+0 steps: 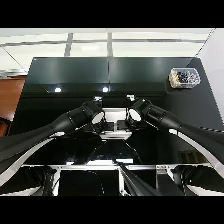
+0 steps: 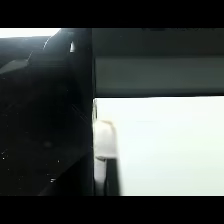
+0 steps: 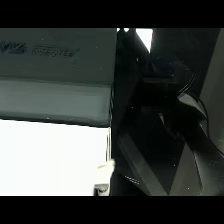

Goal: Fold the box and place the chain.

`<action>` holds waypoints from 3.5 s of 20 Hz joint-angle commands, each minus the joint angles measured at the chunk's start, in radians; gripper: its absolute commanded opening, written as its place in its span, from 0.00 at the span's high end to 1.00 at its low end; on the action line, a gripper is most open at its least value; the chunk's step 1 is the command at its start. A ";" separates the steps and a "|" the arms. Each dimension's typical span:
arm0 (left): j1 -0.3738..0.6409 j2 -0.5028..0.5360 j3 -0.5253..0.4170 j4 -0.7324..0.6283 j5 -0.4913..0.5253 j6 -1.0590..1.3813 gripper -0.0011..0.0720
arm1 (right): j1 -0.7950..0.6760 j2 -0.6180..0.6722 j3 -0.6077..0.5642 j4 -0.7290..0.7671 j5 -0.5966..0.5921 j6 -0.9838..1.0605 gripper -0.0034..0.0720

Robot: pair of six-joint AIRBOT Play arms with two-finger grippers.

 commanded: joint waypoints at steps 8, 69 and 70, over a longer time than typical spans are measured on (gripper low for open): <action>0.000 -0.001 0.000 0.003 0.005 0.003 0.95 | -0.002 -0.001 0.001 0.010 0.007 -0.015 0.73; 0.000 -0.001 0.000 -0.001 0.004 0.003 0.95 | -1.018 -0.480 0.730 0.257 -0.059 0.047 0.03; 0.000 -0.001 0.000 -0.001 0.004 0.003 0.95 | -1.014 -0.484 0.730 0.256 -0.060 0.047 0.03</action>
